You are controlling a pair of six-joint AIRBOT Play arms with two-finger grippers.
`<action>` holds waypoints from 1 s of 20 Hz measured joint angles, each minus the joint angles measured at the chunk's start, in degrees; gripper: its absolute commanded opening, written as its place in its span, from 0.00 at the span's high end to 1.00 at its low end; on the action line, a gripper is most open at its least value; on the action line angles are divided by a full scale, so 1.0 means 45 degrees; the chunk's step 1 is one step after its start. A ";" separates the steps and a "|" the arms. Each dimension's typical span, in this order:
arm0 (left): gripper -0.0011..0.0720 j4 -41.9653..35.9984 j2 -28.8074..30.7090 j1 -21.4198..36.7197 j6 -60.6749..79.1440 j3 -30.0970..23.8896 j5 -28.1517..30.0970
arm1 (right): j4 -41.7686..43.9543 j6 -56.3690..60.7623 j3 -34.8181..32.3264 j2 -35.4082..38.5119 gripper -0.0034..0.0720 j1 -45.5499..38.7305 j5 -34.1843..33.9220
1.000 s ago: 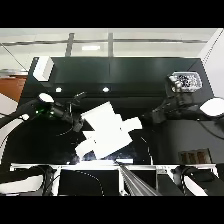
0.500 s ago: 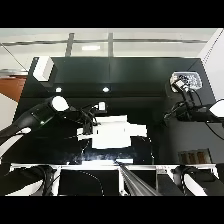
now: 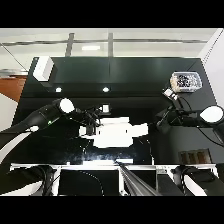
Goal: Fold the box and place the chain.
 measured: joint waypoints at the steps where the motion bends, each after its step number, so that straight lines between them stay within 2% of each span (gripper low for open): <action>1: 0.94 0.0000 -0.0019 0.0000 0.0000 0.0000 0.0000 | 0.0058 -0.0083 -0.0024 0.0000 0.01 0.0296 -0.0151; 7: 0.94 0.0044 -0.0049 -0.0005 0.0000 0.0005 0.0015 | 0.0233 -0.0525 -0.0413 -0.0185 0.00 0.2069 -0.0991; 14: 0.94 0.0112 -0.0049 -0.0005 0.0000 0.0005 0.0024 | -0.0063 -0.3186 -0.1399 -0.0427 0.00 0.4430 -0.1783; 20: 0.94 0.0126 -0.0049 -0.0010 0.0000 0.0005 0.0010 | -0.0675 -0.4119 -0.1671 -0.0457 0.00 0.5503 -0.2268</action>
